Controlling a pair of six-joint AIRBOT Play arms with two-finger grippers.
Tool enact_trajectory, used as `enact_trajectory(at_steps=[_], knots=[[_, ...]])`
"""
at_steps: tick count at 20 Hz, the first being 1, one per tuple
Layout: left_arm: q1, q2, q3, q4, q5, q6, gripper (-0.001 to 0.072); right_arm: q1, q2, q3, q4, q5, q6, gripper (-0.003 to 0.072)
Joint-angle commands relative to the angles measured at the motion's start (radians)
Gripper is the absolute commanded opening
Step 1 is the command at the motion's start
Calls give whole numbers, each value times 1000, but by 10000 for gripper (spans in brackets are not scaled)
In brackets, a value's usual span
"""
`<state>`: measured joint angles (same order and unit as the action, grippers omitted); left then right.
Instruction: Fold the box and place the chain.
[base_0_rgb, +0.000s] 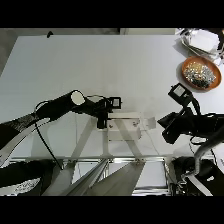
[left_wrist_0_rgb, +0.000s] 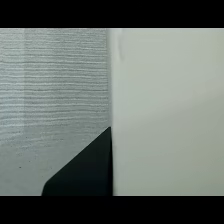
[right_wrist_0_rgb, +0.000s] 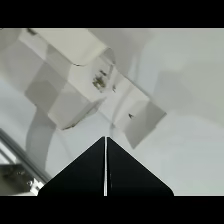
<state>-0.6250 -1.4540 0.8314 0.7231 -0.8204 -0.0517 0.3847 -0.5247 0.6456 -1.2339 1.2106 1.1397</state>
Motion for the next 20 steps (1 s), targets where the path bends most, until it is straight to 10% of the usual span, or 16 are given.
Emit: enact_trajectory(at_steps=[1,3,4,8,13,20], knots=[[0,1,0,0,1,0,10,1,-9,-59,117,-31,-279,36],[0,1,0,0,0,0,10,1,-39,-137,105,-77,-405,534],[0,1,0,0,1,0,10,3,-59,-173,106,-111,-475,636],[0,1,0,0,0,0,10,-4,-145,-292,97,-206,-682,685],[0,1,0,-1,0,0,10,106,-109,-489,80,-650,-861,689],[0,1,0,-1,1,0,10,297,-93,-524,112,-798,-853,689]])
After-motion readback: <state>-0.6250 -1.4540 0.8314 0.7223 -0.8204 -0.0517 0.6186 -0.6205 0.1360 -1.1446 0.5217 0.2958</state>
